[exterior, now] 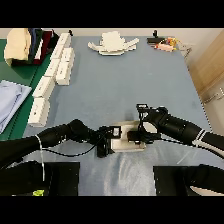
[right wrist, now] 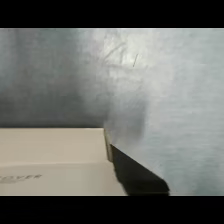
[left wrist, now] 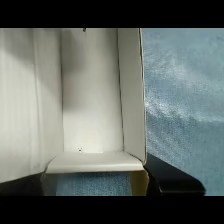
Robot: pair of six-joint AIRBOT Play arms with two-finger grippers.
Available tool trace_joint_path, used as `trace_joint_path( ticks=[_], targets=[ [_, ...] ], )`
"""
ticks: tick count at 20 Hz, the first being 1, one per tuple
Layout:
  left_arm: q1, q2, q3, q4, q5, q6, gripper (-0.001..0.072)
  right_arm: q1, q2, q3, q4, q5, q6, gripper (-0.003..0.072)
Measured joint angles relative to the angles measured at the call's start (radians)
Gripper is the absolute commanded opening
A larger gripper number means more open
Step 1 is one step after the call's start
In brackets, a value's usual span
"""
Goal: Fold the box.
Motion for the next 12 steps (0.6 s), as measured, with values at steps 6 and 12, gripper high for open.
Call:
trace_joint_path(
  ticks=[6,12],
  targets=[
    [-0.001,0.000,0.000,0.011,0.014,0.000,0.0234,-0.002,0.028,0.000,0.000,0.012,0.000,0.0524],
    [-0.003,0.000,-0.001,0.015,0.058,0.001,0.0234,-0.004,0.132,0.000,0.004,0.103,0.000,0.0522]
  ],
)
